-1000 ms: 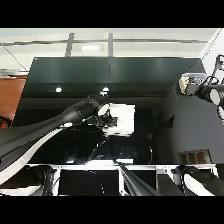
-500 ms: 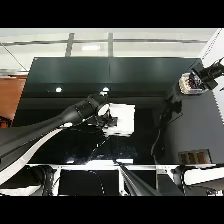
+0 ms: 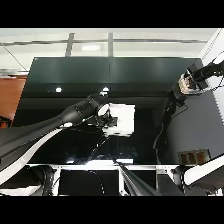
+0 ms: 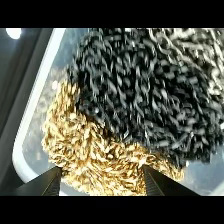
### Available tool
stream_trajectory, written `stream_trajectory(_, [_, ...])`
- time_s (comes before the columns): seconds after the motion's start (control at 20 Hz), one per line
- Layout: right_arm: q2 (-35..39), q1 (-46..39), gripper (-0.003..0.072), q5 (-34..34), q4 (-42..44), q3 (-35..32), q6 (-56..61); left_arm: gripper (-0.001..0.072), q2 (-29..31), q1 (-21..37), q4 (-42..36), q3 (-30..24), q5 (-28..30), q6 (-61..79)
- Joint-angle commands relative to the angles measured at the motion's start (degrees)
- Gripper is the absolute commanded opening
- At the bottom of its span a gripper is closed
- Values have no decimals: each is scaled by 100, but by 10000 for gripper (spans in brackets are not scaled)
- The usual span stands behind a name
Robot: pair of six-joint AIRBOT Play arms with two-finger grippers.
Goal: Fold the box and place the chain.
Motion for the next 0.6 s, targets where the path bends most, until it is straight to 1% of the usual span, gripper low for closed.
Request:
stream_trajectory(0.0, [-162, 4, 539, 2, 70, 28, 37, 26, -2, 4, 2, 2, 2, -4])
stream_trajectory(0.05, [-164, 4, 464, -28, 72, 28, 28, 26, -2, 7, 2, 2, 2, -4])
stream_trajectory(0.1, [-164, 4, 349, -42, 74, 28, -48, 26, -2, 7, 2, 2, 2, -4])
stream_trajectory(0.15, [-157, 2, 99, -24, 98, 42, -238, 26, -2, 4, 2, 2, 2, -4])
stream_trajectory(0.2, [-107, 4, 14, -35, 70, 72, -560, 26, -2, 4, 2, 2, 0, -4])
stream_trajectory(0.3, [138, -2, 14, -168, -42, 72, -1080, 26, -2, 4, 2, 2, 0, -4])
stream_trajectory(0.4, [505, -9, 13, -133, -118, 72, -1770, 26, -2, 4, 2, 2, 2, -4])
stream_trajectory(0.55, [1305, -9, 13, 22, -109, 72, -2638, 26, -2, 7, 2, 2, 2, -4])
